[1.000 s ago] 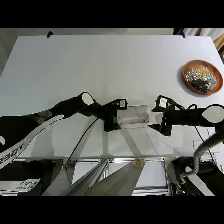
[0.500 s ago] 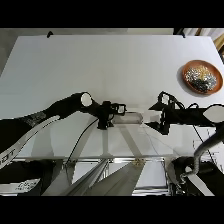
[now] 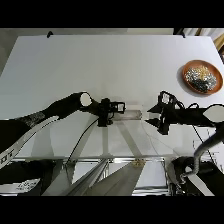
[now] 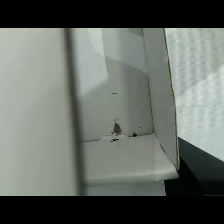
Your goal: Fold the box and place the chain.
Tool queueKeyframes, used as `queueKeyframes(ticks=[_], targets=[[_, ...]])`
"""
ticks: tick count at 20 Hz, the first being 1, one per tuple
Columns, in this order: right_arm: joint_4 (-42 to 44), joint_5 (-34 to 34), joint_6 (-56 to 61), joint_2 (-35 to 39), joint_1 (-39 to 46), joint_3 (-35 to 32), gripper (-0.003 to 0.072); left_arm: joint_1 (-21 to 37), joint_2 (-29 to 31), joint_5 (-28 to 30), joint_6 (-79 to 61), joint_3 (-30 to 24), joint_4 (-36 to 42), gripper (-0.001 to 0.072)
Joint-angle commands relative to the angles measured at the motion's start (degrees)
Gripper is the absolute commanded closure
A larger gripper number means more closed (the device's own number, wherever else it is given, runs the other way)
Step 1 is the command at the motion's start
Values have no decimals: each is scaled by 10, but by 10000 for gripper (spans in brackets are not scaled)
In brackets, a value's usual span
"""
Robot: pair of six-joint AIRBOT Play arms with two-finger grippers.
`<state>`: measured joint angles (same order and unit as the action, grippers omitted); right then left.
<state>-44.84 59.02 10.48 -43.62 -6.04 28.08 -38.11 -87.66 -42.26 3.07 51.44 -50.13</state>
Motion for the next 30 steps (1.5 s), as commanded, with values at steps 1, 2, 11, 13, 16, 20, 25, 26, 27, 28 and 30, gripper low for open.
queueKeyframes(ticks=[1, 2, 11, 13, 16, 20, 25, 26, 27, 28, 30], targets=[[7, 3, 0, 0, -1, 0, 291, 0, -1, -4, 0, 1, 6, 693], [7, 3, 0, 0, -1, 0, 291, 0, -1, -4, 0, 1, 6, 619], [7, 23, 0, 0, -1, 0, 288, 15, 1, -44, 38, 1, 24, 107], [7, 25, 0, 0, -1, 0, 288, 33, 7, -79, 33, 1, 59, 58], [7, 25, 0, 0, -1, 0, 288, 64, 14, -113, 15, 1, 108, 47], [7, 25, -1, 0, -1, 0, 288, 75, 12, -115, 5, 0, 115, 11], [7, 25, 0, 0, -1, 0, 288, 73, -10, -121, -27, -5, 159, 84], [7, 24, 0, 0, -1, 0, 288, 73, -12, -120, -36, -5, 169, 83], [7, 23, 0, 0, -1, 0, 288, 73, -14, -120, -46, -6, 173, 83], [7, 22, 0, 0, -1, 0, 288, 73, -19, -120, -46, -6, 172, 83], [7, 21, 0, 0, -1, 0, 288, 73, -35, -120, -46, -7, 171, 82]])
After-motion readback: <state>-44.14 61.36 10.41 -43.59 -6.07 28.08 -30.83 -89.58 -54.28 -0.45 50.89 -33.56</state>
